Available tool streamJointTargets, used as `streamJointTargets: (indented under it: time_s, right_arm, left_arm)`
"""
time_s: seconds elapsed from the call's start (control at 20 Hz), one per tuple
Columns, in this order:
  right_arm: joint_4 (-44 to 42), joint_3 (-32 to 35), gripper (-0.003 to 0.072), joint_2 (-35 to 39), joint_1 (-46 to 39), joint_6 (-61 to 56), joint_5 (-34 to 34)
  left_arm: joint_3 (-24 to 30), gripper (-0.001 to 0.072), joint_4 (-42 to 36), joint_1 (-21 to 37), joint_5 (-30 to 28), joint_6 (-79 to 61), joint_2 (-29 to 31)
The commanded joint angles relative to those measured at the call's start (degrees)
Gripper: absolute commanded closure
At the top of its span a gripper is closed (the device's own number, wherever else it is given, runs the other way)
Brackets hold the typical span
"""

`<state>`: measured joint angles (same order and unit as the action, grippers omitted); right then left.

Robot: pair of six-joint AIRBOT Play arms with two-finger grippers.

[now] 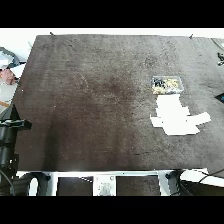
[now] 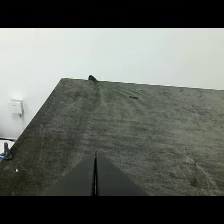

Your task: Fold the box and place the chain.

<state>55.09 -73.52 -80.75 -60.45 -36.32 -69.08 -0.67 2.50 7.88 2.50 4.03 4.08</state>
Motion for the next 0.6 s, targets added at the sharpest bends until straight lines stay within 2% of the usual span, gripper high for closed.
streamJointTargets:
  time_s: [0.0,0.15,0.55]
  right_arm:
    - [10.5,-9.6,0.0300,-11.1,-1.2,-0.8,-10.4]
    - [12.3,-12.3,0.0300,-16.1,-1.2,0.7,-13.2]
    - [13.8,-12.2,0.0302,-22.4,2.4,5.4,-14.3]
  left_arm:
    - [0.0,0.0696,0.0,0.0,0.0,0.0,0.0]
    - [0.0,0.0696,0.0,0.0,0.0,0.0,0.0]
    - [0.0,0.0696,0.0,0.0,0.0,0.0,0.0]
